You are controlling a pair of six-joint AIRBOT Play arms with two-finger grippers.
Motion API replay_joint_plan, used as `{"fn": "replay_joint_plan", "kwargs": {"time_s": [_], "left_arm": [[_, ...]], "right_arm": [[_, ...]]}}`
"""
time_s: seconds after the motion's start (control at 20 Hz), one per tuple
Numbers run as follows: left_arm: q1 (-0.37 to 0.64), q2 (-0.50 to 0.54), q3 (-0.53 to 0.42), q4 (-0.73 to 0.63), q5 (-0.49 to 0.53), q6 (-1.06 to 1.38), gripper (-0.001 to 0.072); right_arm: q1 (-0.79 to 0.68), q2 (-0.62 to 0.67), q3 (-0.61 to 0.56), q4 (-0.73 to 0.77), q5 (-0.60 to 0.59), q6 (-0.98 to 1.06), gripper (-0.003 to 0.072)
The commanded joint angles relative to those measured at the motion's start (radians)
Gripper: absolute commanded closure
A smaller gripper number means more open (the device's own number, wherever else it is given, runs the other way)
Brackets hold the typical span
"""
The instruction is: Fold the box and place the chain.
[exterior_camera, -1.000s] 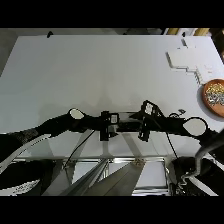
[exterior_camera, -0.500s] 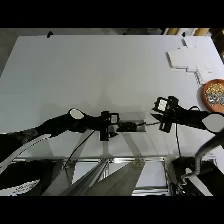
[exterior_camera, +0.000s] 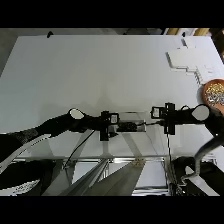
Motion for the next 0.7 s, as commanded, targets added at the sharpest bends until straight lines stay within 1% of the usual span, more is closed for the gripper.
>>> {"fn": "replay_joint_plan", "kwargs": {"time_s": [0.0, 0.15, 0.45, 0.5, 0.55, 0.65], "left_arm": [[0.000, 0.000, 0.000, 0.000, 0.000, 0.000, 0.0365], [0.000, 0.001, 0.000, 0.000, 0.000, 0.000, 0.0365], [0.000, 0.000, 0.000, 0.000, 0.000, 0.000, 0.0365], [0.000, 0.000, 0.000, 0.000, 0.000, 0.000, 0.0365], [0.000, 0.000, 0.000, 0.000, 0.000, 0.000, 0.0365], [0.000, 0.000, 0.000, 0.000, 0.000, 0.000, 0.0365]], "right_arm": [[-0.003, -0.065, -0.001, -0.006, -0.008, -0.038, 0.0505], [-0.003, -0.099, -0.001, -0.007, -0.014, -0.100, 0.0506], [-0.003, -0.122, -0.002, -0.009, -0.024, -0.106, 0.0529], [-0.003, -0.125, -0.006, -0.008, -0.039, -0.105, 0.0552], [-0.003, -0.125, -0.012, -0.010, -0.049, -0.105, 0.0655], [-0.003, -0.121, -0.018, -0.019, -0.032, -0.092, 0.0665]]}}
